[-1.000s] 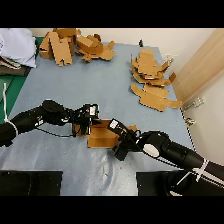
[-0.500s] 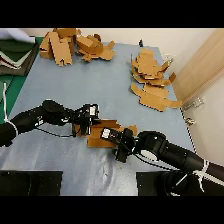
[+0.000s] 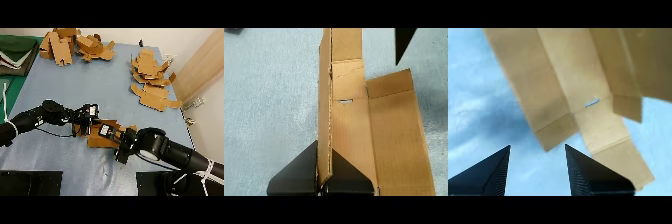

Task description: Fold the box.

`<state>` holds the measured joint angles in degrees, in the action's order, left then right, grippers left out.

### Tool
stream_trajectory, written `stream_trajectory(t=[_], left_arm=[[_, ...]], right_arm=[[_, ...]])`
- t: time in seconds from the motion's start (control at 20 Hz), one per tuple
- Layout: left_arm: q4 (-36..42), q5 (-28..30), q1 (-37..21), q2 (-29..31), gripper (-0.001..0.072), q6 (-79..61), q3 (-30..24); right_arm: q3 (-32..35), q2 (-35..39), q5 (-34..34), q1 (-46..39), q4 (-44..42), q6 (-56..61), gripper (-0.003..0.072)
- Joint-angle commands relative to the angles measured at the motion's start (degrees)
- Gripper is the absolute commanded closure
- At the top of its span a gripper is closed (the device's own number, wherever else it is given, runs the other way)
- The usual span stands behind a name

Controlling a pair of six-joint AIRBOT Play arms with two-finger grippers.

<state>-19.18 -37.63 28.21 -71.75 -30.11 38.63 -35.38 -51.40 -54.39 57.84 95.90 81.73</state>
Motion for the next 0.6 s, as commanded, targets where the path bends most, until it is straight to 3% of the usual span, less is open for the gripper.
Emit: stream_trajectory(t=[0.0, 0.2, 0.25, 0.55], left_arm=[[-0.02, 0.09, 0.04, -0.04, 0.0694, -0.02, 0.07], [-0.02, 0.11, 0.04, -0.04, 0.0694, -0.02, 0.07], [-0.02, 0.09, 0.04, -0.04, 0.0694, -0.02, 0.07], [-0.02, 0.09, 0.04, -0.04, 0.0694, -0.02, 0.07]], right_arm=[[1.25, -0.02, -1.99, 8.02, 9.62, 10.27, 0.0156], [8.11, -0.02, 4.04, 18.67, 34.38, 35.58, 0.0158], [9.14, -0.11, 6.14, 19.23, 37.2, 37.81, 0.0158], [9.4, -5.07, 9.73, 19.23, 37.2, 37.83, 0.0158]])
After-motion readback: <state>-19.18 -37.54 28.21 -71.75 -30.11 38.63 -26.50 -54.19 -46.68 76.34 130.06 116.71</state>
